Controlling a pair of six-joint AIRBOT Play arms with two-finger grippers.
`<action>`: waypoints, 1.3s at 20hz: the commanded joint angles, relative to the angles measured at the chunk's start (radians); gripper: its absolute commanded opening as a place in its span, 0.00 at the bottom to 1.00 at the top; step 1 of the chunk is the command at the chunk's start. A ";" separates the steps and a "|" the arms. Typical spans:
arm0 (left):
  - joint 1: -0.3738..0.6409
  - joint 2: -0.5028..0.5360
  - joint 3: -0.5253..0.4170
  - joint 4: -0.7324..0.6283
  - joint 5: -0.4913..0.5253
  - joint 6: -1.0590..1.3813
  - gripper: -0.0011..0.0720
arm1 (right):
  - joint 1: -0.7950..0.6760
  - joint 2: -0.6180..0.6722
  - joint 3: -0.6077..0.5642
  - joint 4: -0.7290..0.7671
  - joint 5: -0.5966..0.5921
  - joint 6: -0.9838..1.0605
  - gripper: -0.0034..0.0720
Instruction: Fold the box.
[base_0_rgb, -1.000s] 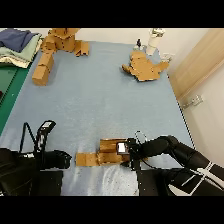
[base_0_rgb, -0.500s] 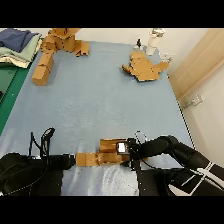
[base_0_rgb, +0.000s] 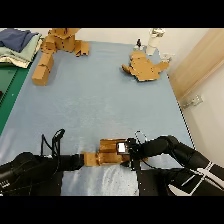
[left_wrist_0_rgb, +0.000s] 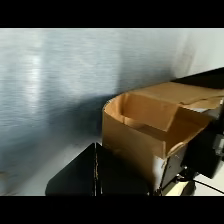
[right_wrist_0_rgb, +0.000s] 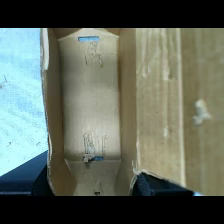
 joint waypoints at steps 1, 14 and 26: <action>-0.092 -0.066 0.021 -0.026 -0.109 -0.055 0.03 | 0.000 0.000 0.000 0.000 0.000 0.000 0.76; -0.141 -0.108 0.110 0.055 -0.113 -0.193 0.04 | 0.000 0.000 0.000 0.000 0.000 0.000 0.76; 0.005 -0.107 0.203 0.057 -0.014 -0.120 0.46 | 0.000 0.000 0.000 -0.001 0.000 0.000 0.76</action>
